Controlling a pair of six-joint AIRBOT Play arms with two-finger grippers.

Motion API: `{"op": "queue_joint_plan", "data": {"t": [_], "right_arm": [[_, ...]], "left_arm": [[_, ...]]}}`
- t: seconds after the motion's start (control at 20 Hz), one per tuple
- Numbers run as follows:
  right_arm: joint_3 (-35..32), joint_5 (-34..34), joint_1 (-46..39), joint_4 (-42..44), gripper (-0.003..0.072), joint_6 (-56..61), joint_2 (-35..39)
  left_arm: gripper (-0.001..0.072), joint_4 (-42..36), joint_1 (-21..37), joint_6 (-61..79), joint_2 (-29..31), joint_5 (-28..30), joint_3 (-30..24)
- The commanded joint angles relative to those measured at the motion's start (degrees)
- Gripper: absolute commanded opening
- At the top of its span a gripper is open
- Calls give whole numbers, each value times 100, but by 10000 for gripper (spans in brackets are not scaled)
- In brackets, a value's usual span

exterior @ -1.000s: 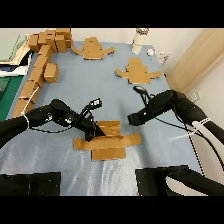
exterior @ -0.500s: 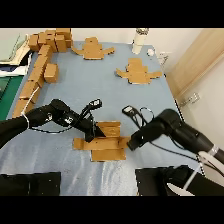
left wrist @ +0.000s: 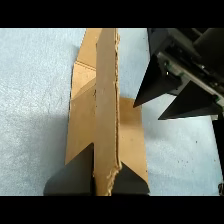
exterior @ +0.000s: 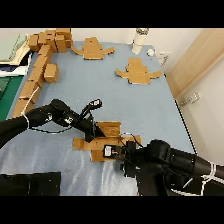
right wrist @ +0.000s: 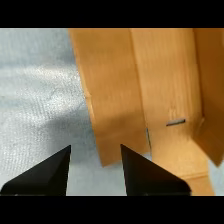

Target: Fold the box.

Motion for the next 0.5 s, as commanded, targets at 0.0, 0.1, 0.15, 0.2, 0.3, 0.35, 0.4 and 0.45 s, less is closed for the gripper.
{"op": "queue_joint_plan", "data": {"t": [0.0, 0.1, 0.15, 0.2, 0.3, 0.35, 0.4, 0.45], "right_arm": [[-87, 778, 269, -490, 470, -203, -317], [-83, 1060, 269, -595, 469, -199, -514], [-83, 1134, 269, -756, 469, -116, -566], [-79, 1178, 269, -1019, 469, 81, -584], [-13, 1117, 269, -1672, 469, 671, -538], [39, 1080, 269, -1906, 469, 903, -472], [85, 1058, 271, -2031, 469, 979, -385], [136, 1023, 269, -2039, 470, 992, -273]], "left_arm": [[15, 0, -2, 2, 0, 0, 0], [15, 2, -2, 2, 0, 2, 0], [15, 2, -2, 2, 0, 2, 0], [15, 0, -2, 2, 0, 2, 0], [15, 0, -2, 2, 0, 2, 0], [15, 0, -2, 2, 0, 0, 0], [15, 0, -2, 2, 0, 2, 0], [15, 2, -2, 2, 0, 4, 0]]}}
